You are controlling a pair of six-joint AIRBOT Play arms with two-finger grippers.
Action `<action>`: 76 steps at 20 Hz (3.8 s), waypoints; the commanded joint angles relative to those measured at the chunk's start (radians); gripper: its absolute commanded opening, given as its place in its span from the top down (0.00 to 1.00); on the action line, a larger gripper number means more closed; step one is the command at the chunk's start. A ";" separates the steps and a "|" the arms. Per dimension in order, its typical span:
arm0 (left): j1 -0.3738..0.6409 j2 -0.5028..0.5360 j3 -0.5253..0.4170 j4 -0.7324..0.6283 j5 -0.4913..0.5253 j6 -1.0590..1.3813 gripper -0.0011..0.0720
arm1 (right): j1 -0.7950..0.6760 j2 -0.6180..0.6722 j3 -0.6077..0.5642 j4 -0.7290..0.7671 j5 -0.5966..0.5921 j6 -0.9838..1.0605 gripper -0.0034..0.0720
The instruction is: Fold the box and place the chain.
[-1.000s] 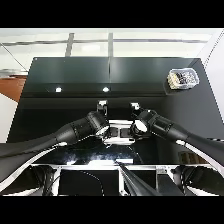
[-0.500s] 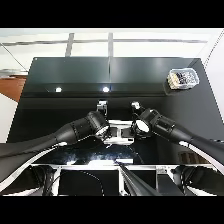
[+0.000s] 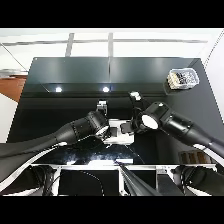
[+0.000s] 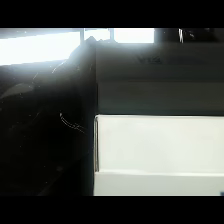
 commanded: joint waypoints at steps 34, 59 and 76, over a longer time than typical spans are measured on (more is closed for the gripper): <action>0.001 0.000 0.000 0.000 -0.002 0.000 0.94 | -0.991 -0.674 0.760 0.120 -0.053 -0.146 0.19; 0.001 0.000 0.000 -0.004 -0.003 0.000 0.94 | -0.990 -0.735 0.760 0.212 -0.090 -0.018 0.35; 0.001 0.000 0.000 -0.003 0.001 0.000 0.94 | -1.048 -0.249 0.760 0.384 -0.045 -0.673 0.91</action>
